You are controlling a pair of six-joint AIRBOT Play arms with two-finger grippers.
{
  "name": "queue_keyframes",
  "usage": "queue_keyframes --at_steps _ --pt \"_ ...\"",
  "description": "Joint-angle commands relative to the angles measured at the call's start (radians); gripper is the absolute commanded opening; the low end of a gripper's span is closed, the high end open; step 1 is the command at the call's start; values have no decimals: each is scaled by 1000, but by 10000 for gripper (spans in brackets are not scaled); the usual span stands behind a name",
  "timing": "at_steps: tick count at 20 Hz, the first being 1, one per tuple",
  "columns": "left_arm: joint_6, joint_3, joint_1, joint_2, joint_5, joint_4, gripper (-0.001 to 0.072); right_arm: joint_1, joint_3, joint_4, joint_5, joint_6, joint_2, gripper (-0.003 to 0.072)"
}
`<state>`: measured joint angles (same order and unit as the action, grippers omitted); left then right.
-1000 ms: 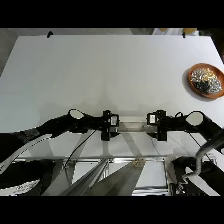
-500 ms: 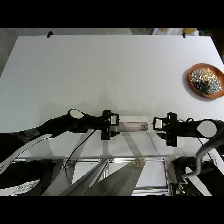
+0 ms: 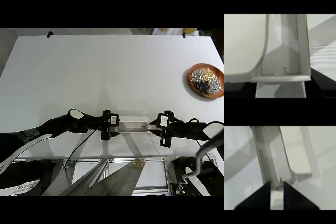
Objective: Fold the box and place the chain.
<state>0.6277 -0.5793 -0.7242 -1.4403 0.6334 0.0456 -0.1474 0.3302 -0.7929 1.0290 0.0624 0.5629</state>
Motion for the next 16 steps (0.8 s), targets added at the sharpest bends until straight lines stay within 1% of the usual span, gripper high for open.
queue_keyframes --at_steps 1,3,5,7,9,12,14,16 --pt "0 0 -1 0 -1 -1 149 0 1 185 -8 -98 0 25" --pt "0 0 -1 0 -1 -1 149 0 1 218 -83 -97 21 29" --pt "0 0 -1 0 -1 -1 149 0 1 286 -158 -98 77 29" --pt "0 0 -1 0 -1 0 149 0 1 380 -203 -117 157 29" --pt "0 0 -1 0 -1 -1 149 0 1 443 -243 -150 250 28" --pt "0 0 -1 0 -1 -1 149 0 1 456 -335 -145 379 29" --pt "0 0 -1 0 -1 0 149 0 1 455 -348 -142 423 29" --pt "0 0 -1 0 -1 -1 149 0 1 452 -346 -138 434 29"
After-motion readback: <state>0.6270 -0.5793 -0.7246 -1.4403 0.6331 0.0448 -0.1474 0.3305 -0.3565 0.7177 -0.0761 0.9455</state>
